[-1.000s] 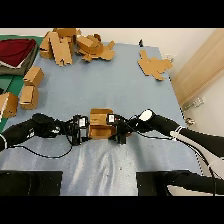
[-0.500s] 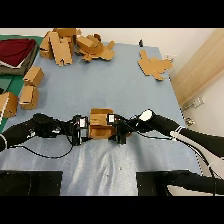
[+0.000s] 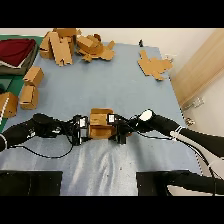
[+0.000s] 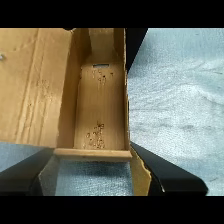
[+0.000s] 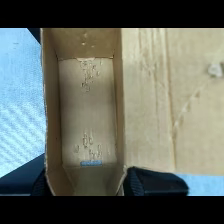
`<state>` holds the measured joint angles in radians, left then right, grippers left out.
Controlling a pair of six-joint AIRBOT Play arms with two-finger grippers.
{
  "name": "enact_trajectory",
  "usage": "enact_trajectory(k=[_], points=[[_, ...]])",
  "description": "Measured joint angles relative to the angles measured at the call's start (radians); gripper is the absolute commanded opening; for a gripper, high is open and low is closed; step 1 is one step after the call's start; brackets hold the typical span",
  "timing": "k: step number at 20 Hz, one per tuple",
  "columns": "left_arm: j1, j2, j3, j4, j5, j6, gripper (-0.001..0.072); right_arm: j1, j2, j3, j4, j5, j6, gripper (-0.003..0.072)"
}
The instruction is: Fold the box.
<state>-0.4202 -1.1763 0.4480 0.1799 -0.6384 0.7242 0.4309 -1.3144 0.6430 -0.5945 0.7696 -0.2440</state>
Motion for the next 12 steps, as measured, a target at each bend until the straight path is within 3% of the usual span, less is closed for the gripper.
enact_trajectory(k=[1, 2, 12], points=[[0.000, 0.000, 0.000, 0.000, 0.000, 0.000, 0.0522, 0.000, 0.000, 0.000, 0.002, 0.000, 0.000, 0.0488], [0.000, 0.000, 0.000, 0.000, 0.000, 0.000, 0.0523, 0.000, 0.000, 0.000, 0.003, 0.000, 0.000, 0.0598], [0.000, 0.000, 0.000, -0.002, 0.011, -0.006, 0.0522, 0.002, 0.056, -0.001, -0.068, -0.042, 0.219, 0.0603]])
